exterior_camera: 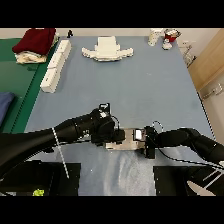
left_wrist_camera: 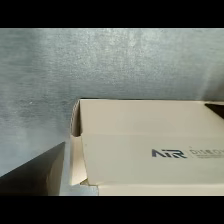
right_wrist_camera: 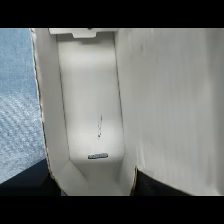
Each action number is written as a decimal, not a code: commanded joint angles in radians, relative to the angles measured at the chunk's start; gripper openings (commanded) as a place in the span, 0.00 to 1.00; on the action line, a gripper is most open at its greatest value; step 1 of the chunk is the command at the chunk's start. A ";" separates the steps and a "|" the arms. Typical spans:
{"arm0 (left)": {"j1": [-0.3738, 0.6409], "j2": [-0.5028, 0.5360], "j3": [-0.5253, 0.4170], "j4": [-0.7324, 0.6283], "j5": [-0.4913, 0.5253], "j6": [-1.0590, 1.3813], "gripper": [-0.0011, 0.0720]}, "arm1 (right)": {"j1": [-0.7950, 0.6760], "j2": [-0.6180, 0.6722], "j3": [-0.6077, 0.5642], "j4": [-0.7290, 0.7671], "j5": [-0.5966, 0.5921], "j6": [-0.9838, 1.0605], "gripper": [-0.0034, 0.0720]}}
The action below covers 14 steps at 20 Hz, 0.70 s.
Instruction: Fold the box.
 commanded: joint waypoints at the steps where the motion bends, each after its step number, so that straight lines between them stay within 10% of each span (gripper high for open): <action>1: -0.027 -0.001 0.018 0.062 -0.034 -0.077 0.74 | 0.000 0.000 0.001 0.000 0.000 0.000 0.72; 14: -0.069 -0.155 0.138 0.122 -0.167 -0.051 0.74 | 0.000 0.000 0.001 0.000 0.000 0.000 0.72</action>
